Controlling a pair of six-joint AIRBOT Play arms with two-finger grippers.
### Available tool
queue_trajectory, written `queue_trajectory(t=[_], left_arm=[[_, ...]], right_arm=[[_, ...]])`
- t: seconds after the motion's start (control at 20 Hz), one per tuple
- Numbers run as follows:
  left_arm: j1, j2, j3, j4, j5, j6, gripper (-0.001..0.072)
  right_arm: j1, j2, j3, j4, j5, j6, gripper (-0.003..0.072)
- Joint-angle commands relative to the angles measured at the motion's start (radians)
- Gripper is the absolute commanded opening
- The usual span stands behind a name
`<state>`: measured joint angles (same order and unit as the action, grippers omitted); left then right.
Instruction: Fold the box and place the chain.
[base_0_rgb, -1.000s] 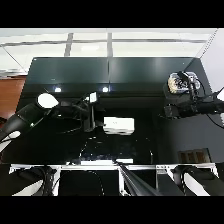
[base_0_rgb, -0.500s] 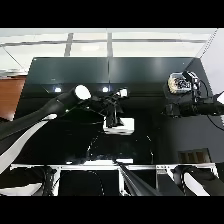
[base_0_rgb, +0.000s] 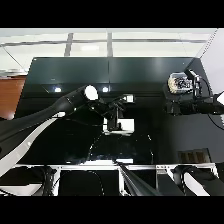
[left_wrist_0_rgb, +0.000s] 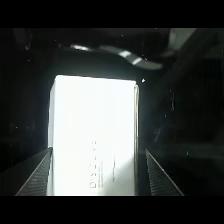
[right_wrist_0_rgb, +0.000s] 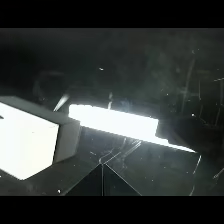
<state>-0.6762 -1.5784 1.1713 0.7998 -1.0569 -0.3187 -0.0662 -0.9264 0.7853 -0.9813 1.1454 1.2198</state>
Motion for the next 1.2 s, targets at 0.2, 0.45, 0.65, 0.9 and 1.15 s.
queue_trajectory(t=[0.2, 0.45, 0.65, 0.9, 1.15], left_arm=[[-0.056, -0.002, 0.054, 0.188, -0.038, -0.129, 0.0710], [-0.147, -0.002, 0.053, 0.363, 0.055, -0.385, 0.0711], [-0.198, -0.003, 0.053, 0.512, 0.067, -0.476, 0.0710], [-0.193, -0.003, 0.053, 0.586, 0.027, -0.600, 0.0566], [-0.130, 0.045, 0.167, 0.755, -0.119, -0.807, 0.0373]], right_arm=[[0.000, 0.001, -0.002, -0.020, -0.009, 0.000, 0.0012], [0.000, 0.001, -0.002, -0.019, -0.025, 0.001, 0.0012], [0.000, 0.001, -0.002, -0.019, -0.034, 0.004, 0.0012], [0.000, 0.001, -0.002, -0.019, -0.037, 0.004, 0.0012], [0.000, 0.001, -0.002, -0.018, -0.048, 0.016, 0.0012]])
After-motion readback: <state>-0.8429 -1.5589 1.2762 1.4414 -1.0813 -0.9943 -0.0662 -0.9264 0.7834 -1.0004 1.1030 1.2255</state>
